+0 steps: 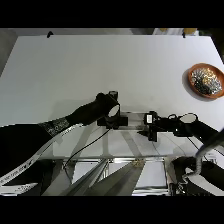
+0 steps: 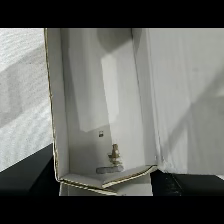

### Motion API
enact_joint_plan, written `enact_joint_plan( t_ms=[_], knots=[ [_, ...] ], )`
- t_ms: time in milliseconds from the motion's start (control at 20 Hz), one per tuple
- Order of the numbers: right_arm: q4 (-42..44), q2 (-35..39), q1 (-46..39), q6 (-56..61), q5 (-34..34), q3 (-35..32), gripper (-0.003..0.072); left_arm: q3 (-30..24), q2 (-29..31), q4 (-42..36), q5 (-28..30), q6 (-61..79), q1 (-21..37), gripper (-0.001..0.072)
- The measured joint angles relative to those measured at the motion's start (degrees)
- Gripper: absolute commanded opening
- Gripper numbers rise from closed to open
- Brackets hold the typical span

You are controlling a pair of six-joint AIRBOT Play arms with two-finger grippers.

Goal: Fold the box and place the chain.

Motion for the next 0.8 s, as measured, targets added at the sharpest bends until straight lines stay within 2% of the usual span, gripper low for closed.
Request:
enact_joint_plan(
  t_ms=[50,100,150,200,500,800],
  knots=[
    [0.0,0.0,0.0,0.0,0.0,0.0,0.0319,0.0,0.0,0.0,0.1,0.0,0.0,0.0005],
    [0.0,0.0,0.0,0.0,0.0,0.0,0.0319,0.0,-0.1,0.0,0.1,0.0,0.0,0.0044],
    [0.0,0.0,0.0,0.0,-0.1,0.0,0.0319,0.0,-0.1,0.1,0.3,0.0,-0.1,0.0154],
    [0.0,0.0,0.0,0.0,-0.2,0.0,0.0319,0.0,-0.3,0.2,1.9,0.2,-0.1,0.0230],
    [0.0,0.0,0.0,0.0,-0.2,0.0,0.0319,2.4,-0.1,0.7,-1.5,1.7,0.3,0.0208],
    [0.0,0.0,0.0,0.0,-0.2,0.0,0.0319,6.0,-2.6,1.4,-6.8,4.0,0.8,0.0192]
  ],
)
